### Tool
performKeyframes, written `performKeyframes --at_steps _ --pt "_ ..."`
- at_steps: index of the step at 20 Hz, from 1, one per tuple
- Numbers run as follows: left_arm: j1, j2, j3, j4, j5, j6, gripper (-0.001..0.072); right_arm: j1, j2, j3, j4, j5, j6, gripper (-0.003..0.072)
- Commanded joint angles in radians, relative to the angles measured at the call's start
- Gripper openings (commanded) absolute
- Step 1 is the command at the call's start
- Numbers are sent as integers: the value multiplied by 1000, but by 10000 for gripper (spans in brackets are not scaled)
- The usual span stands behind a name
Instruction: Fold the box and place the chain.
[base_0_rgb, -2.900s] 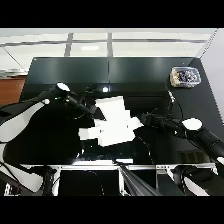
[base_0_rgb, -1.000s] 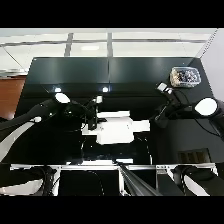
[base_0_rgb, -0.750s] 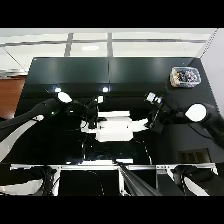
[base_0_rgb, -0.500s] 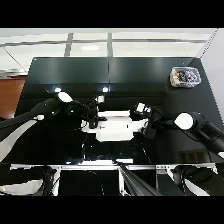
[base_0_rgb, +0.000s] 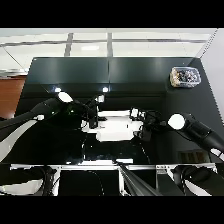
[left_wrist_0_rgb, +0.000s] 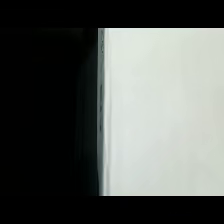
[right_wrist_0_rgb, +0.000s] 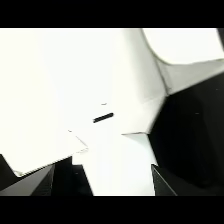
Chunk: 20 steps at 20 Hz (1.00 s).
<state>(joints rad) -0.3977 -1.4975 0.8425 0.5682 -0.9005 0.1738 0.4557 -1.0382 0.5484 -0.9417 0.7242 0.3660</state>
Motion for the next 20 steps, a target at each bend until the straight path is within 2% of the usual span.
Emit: performKeyframes --at_steps 1,4,6,9,11,14,16,18,20 --pt "0 0 1 -3 3 2 25 2 -15 0 33 31 -60 718" --pt "0 0 1 -3 3 2 25 2 -29 0 35 71 -194 717" --pt "0 0 1 -3 2 2 26 1 -31 0 -22 90 -243 716" --pt "0 0 1 -3 2 2 25 25 -50 0 100 105 -252 716" --pt "0 0 1 -3 2 2 26 85 -71 0 150 14 -252 716" --pt "0 0 1 -3 2 2 25 106 -77 2 305 -133 -235 716" --pt "0 0 1 -3 2 2 26 89 -53 8 266 -137 -237 716" --pt "0 0 1 -3 3 1 26 66 -36 29 180 -85 -239 716" --pt "0 0 1 -3 3 2 25 25 -37 36 166 -71 -276 715"
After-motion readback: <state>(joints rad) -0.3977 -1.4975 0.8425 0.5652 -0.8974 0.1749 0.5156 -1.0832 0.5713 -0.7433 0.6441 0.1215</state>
